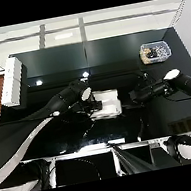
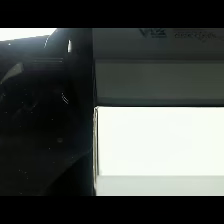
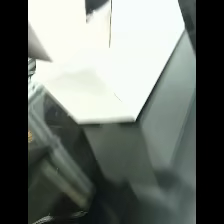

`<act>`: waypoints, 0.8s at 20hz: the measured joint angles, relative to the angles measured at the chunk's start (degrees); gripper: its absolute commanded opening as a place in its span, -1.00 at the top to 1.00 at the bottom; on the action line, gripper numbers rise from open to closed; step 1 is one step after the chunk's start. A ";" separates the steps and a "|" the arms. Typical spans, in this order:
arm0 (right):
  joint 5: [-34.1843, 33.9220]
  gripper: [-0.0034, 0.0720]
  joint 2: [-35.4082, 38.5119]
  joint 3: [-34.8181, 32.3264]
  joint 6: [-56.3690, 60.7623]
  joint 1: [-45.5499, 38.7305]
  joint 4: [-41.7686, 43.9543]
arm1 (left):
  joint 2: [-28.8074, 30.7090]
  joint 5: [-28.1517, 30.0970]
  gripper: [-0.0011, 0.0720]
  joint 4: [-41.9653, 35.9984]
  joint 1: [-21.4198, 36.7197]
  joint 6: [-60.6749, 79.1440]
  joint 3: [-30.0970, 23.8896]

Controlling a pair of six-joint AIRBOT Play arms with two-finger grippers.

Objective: Fold the box and place the chain.

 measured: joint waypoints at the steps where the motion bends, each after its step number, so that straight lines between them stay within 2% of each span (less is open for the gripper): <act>1: 0.20 -0.71 0.00 0.39 -0.55 0.31 0.52 | 0.00 0.00 0.88 0.00 0.00 0.02 0.00; 4: -0.31 -0.66 0.00 0.96 -1.18 2.71 1.62 | 0.00 0.00 0.88 0.00 0.00 0.07 0.00; 5: -1.46 -0.60 0.00 1.11 -0.96 4.11 1.77 | 0.00 -0.02 0.88 0.00 0.00 0.09 0.00; 8: -6.19 -0.60 0.00 2.47 2.82 9.42 -0.04 | 0.00 -0.04 0.88 0.00 0.00 0.09 0.00; 11: -12.39 -0.60 0.00 5.51 13.46 17.14 -9.53 | 0.00 -0.07 0.88 0.00 0.00 0.09 0.00; 15: -17.31 -0.49 -0.02 11.58 33.70 27.32 -28.46 | 0.00 -0.02 0.88 0.00 0.00 0.09 0.00; 16: -16.98 -0.31 -0.02 13.22 39.19 29.44 -33.55 | 0.00 -0.02 0.88 0.00 0.00 0.09 0.00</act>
